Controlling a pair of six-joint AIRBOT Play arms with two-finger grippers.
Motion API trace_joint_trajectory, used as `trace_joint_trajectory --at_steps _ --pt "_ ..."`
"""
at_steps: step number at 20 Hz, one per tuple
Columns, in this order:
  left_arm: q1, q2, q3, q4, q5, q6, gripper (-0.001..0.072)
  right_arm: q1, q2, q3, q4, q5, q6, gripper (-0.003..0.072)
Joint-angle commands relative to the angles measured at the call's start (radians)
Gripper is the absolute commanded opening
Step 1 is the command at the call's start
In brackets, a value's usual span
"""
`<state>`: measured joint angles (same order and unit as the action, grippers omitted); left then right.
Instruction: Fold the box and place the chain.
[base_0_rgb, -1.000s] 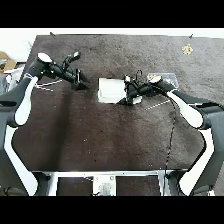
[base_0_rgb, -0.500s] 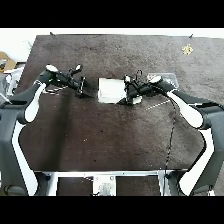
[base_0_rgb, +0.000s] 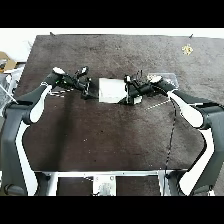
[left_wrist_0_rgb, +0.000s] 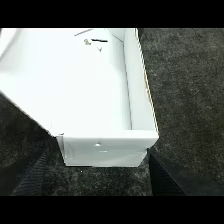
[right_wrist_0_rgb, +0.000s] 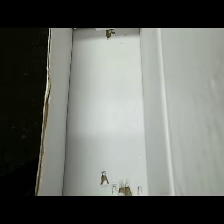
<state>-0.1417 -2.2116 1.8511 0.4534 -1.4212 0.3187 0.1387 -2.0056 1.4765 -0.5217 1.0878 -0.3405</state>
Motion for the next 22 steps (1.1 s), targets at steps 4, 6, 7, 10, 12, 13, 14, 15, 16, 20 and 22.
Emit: trace_joint_trajectory --at_steps 4,6,7,10,12,13,14,15,16,20,22 --pt "-0.003 -0.004 0.0 0.022 -0.036 0.003 0.0719 0.002 -0.001 0.0 0.001 0.0 0.001 0.0426" --pt "-0.005 -0.005 0.0 0.018 -0.039 0.003 0.0719 0.002 -0.001 0.0 0.001 0.001 0.001 0.0426" --pt "-0.006 -0.005 0.0 0.016 -0.038 0.003 0.0719 0.002 -0.001 0.0 0.001 0.0 0.001 0.0426" --pt "-0.013 -0.005 0.0 0.017 -0.033 0.003 0.0719 0.002 -0.001 0.0 0.001 0.001 0.001 0.0426" --pt "-0.024 -0.007 0.0 0.016 -0.014 0.003 0.0719 0.002 -0.001 0.0 0.001 0.001 0.001 0.0426" --pt "-0.031 -0.01 0.0 0.016 -0.001 0.003 0.0719 0.002 -0.001 0.0 0.002 0.0 0.001 0.0426" --pt "-0.038 -0.016 0.0 0.013 0.017 0.003 0.0719 0.002 -0.001 0.0 0.002 0.0 0.001 0.0426" --pt "-0.043 -0.02 0.0 0.01 0.04 0.003 0.0719 0.002 -0.001 0.0 0.001 0.0 0.001 0.0426" --pt "-0.048 -0.024 0.0 0.009 0.065 0.003 0.0719 0.002 -0.001 0.0 0.001 0.0 0.001 0.0426" --pt "-0.068 -0.037 0.0 -0.004 0.073 0.005 0.0719 0.002 -0.001 0.0 0.001 0.001 0.001 0.0426" --pt "-0.076 -0.039 0.0 -0.013 0.087 0.004 0.0719 0.002 -0.001 0.0 0.001 0.0 0.001 0.0426"
